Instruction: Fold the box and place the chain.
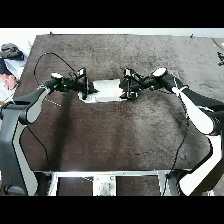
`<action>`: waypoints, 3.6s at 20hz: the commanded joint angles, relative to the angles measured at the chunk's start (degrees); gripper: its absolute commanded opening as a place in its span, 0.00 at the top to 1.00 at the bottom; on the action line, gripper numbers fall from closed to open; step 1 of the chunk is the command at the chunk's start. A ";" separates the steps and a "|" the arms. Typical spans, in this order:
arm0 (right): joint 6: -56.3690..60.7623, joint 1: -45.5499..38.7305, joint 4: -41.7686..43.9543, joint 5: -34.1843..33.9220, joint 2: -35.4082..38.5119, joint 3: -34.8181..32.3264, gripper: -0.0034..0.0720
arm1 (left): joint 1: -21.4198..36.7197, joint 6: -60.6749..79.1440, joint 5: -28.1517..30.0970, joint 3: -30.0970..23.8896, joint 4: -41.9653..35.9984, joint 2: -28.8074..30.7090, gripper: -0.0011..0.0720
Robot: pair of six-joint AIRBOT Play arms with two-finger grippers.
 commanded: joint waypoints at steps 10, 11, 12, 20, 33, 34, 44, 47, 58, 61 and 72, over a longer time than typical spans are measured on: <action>-0.94 1.64 2.32 6.78 -8.20 7.41 0.14 | -0.02 0.00 -0.02 -0.02 0.00 0.02 0.97; -0.94 1.92 2.43 6.58 -8.68 7.41 0.14 | -0.02 0.00 -0.02 -0.02 0.00 0.02 0.97; -0.92 1.97 2.45 6.56 -8.98 7.41 0.14 | -0.02 0.00 -0.02 -0.02 0.00 0.02 0.97; -0.52 1.84 2.38 5.90 -9.49 7.39 0.14 | -0.02 0.00 -0.02 -0.02 0.00 0.02 0.97; 0.50 0.90 2.43 6.34 -10.49 7.41 0.14 | -0.02 0.00 -0.02 -0.02 0.00 0.02 0.97; 0.50 0.96 2.43 6.34 -10.49 7.41 0.14 | -0.02 0.00 -0.02 -0.02 0.00 0.02 0.97; -0.37 1.62 2.40 6.49 -10.56 8.41 0.14 | -0.02 0.00 -0.02 -0.02 0.00 0.02 0.97; -0.28 1.60 1.92 5.99 -10.56 9.25 0.15 | -0.02 0.00 -0.02 -0.02 0.00 0.02 0.97; 1.64 1.62 0.94 7.19 -11.37 9.20 0.17 | -0.02 0.00 -0.04 -0.02 0.00 0.02 0.97; 1.64 1.62 0.92 6.99 -11.37 9.20 0.32 | -0.02 0.00 -0.04 -0.02 -0.02 0.02 0.97; 1.64 1.62 0.92 5.92 -11.37 9.20 0.33 | -0.02 0.00 -0.02 -0.02 -0.02 0.02 0.97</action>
